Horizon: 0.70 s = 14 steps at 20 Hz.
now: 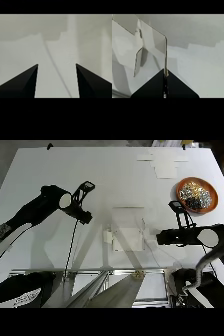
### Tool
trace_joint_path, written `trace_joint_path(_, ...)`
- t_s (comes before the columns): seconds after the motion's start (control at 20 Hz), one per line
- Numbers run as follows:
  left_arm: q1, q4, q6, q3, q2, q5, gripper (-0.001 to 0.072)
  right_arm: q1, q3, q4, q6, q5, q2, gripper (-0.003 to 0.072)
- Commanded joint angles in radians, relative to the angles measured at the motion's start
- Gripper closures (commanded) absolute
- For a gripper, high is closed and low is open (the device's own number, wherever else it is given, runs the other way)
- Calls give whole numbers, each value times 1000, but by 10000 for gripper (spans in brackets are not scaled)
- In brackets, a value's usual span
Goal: Fold the box and place the chain.
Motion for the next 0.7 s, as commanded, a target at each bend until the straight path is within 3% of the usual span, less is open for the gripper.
trace_joint_path(0.0,1,-408,521,-1,-32,5,201,18,0,1,8,-5,1,667)
trace_joint_path(0.1,1,-619,695,-1,-67,11,200,18,0,1,8,-5,1,667)
trace_joint_path(0.25,1,-797,831,-1,-126,25,198,18,0,1,8,-6,1,667)
trace_joint_path(0.5,22,-843,884,-1,-179,41,196,18,0,0,7,-6,1,667)
trace_joint_path(0.65,88,-933,958,0,-177,6,125,18,0,0,6,-6,1,667)
